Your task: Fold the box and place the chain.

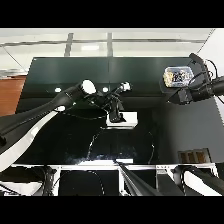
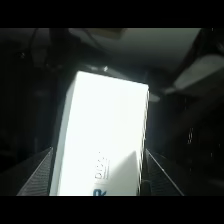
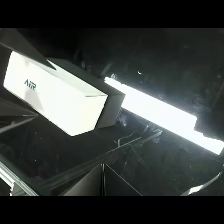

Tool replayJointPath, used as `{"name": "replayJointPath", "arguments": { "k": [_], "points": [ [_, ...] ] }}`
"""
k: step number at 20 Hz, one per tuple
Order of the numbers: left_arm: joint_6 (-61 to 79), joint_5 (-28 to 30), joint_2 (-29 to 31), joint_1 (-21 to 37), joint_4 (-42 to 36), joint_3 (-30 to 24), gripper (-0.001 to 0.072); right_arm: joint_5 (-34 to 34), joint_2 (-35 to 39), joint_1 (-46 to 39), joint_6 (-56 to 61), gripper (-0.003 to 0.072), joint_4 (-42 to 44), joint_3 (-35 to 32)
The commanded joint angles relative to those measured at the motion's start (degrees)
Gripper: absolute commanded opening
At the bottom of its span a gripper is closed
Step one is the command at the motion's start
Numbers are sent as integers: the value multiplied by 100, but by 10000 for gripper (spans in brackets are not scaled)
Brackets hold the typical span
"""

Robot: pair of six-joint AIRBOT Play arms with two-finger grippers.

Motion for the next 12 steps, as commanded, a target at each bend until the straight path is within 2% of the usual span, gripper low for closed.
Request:
{"name": "replayJointPath", "arguments": {
  "k": [1, 8, 12],
  "points": [
    [-4, -46, -20, -13, 144, 24, 712, 4, 4, -4, -66, 16, -4, 7],
    [46, -297, -20, -39, 186, 72, 712, 2, 4, -4, -66, 16, -2, 7],
    [42, -227, -20, -258, 719, 72, 712, 2, 4, -4, -66, 17, -4, 7]
  ]
}}
